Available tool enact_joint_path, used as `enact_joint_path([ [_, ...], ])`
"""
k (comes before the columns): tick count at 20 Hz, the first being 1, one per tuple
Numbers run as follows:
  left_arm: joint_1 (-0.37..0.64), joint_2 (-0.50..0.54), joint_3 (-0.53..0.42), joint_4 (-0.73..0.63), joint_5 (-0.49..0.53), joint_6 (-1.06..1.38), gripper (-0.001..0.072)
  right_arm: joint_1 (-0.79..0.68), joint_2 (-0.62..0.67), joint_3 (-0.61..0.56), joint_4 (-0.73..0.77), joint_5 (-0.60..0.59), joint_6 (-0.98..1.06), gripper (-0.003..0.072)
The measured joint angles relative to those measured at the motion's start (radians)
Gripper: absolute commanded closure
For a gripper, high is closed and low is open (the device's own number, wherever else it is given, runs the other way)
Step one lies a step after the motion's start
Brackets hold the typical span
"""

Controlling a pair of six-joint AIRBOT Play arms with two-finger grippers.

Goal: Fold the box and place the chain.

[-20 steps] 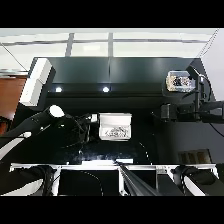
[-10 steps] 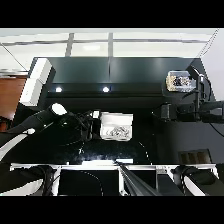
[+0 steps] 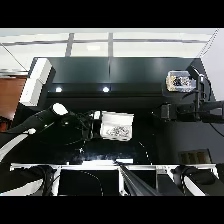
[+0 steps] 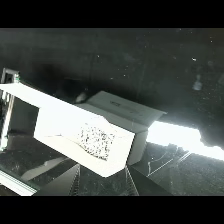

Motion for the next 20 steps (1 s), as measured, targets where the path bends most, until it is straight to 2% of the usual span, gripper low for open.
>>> enact_joint_path([
  [5, -0.016, 0.000, 0.001, -0.024, -0.001, 0.005, 0.0005, 0.000, 0.000, 0.000, 0.000, 0.000, 0.000, 0.0338],
  [7, -0.026, 0.000, 0.001, -0.023, -0.002, 0.006, 0.0028, 0.000, 0.000, 0.000, 0.000, -0.002, -0.002, 0.0338],
  [14, -0.037, 0.000, 0.001, 0.026, -0.001, 0.006, 0.0039, 0.000, -0.001, 0.000, -0.007, -0.004, -0.027, 0.0338],
  [16, -0.038, 0.000, 0.001, 0.033, 0.001, 0.005, 0.0233, 0.000, -0.002, 0.000, -0.012, -0.010, -0.029, 0.0337],
  [17, -0.039, 0.000, 0.001, 0.034, 0.001, 0.005, 0.0251, 0.000, -0.002, 0.000, -0.014, -0.014, -0.030, 0.0289],
  [18, -0.039, 0.000, 0.001, 0.034, 0.001, 0.004, 0.0295, 0.000, -0.002, 0.000, -0.017, -0.017, -0.030, 0.0055],
  [19, -0.039, 0.000, 0.001, 0.033, 0.002, 0.004, 0.0370, 0.000, -0.002, 0.000, -0.023, -0.024, -0.031, 0.0024],
  [20, -0.039, 0.000, 0.001, 0.031, 0.003, 0.004, 0.0370, 0.000, -0.002, 0.000, -0.029, -0.029, -0.031, 0.0024],
])
